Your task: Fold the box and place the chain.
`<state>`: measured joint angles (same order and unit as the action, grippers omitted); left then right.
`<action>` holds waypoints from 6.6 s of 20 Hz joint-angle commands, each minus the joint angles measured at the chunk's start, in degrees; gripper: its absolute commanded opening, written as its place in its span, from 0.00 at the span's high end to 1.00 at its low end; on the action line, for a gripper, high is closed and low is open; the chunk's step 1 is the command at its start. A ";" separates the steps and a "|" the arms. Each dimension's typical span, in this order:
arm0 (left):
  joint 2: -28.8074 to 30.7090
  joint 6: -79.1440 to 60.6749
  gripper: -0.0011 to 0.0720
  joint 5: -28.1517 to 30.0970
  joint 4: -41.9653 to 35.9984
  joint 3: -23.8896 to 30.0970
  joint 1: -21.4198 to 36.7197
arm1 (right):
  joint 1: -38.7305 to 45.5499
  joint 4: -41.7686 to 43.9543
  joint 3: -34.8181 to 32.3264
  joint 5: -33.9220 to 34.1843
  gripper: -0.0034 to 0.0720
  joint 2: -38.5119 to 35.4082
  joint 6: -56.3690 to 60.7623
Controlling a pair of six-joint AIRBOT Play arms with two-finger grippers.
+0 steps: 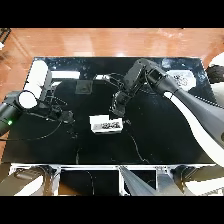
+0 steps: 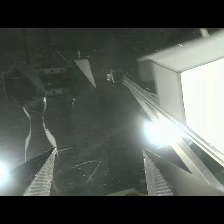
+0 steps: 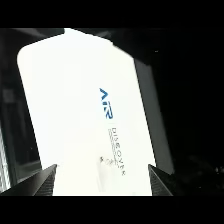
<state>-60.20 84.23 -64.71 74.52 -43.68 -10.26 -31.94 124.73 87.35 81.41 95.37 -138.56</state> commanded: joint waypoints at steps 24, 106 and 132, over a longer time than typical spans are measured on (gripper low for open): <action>-0.04 -0.24 0.13 0.15 -0.22 0.02 5.11 | -1.81 -2.25 -0.44 0.11 0.56 0.20 5.51; -0.02 -4.46 0.13 1.75 -5.33 0.00 4.90 | 9.55 4.94 -35.63 -13.90 0.93 -32.61 42.82; -0.09 -6.10 0.13 4.07 -7.91 0.02 4.90 | -1.05 28.76 -44.54 -40.87 0.93 -18.51 41.20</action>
<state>-60.25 78.17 -60.66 67.07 -43.68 -5.34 -32.93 154.39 42.81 40.99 75.61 -97.12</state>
